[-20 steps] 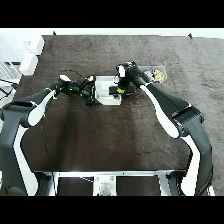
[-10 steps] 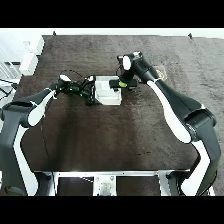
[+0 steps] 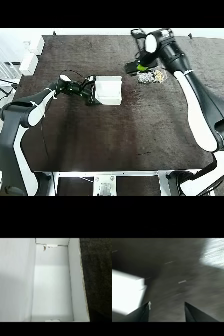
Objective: Fold the box and place the chain.
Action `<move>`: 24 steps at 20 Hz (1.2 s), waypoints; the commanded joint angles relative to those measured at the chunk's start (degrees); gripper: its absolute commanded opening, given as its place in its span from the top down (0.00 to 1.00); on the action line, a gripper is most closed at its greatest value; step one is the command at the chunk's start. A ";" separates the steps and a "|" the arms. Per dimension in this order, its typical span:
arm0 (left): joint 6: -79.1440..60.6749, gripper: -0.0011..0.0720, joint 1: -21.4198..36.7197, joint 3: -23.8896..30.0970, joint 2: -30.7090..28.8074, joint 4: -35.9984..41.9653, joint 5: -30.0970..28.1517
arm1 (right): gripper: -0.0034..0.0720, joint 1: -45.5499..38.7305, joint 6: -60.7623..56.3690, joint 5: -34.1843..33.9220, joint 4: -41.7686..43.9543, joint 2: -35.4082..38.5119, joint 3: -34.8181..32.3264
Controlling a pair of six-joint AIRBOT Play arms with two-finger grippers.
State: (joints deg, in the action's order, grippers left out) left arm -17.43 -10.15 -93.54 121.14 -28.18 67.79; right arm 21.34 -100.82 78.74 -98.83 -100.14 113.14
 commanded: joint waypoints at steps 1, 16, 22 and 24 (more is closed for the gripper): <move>0.00 0.44 0.02 -0.02 -0.04 -0.02 -0.37 | 0.30 -5.73 6.36 -10.75 -3.19 0.59 -3.21; 0.02 0.44 0.02 -0.02 -0.04 -0.02 -0.85 | 0.43 -17.18 18.60 -23.45 18.97 -12.83 -6.01; 0.02 0.44 0.02 -0.02 -0.04 -0.02 -0.83 | 0.54 -17.27 18.56 -24.48 19.39 -14.62 -6.01; 0.02 0.44 0.02 -0.02 -0.04 -0.02 -0.85 | 0.58 -17.25 18.58 -24.52 20.22 -14.84 -6.01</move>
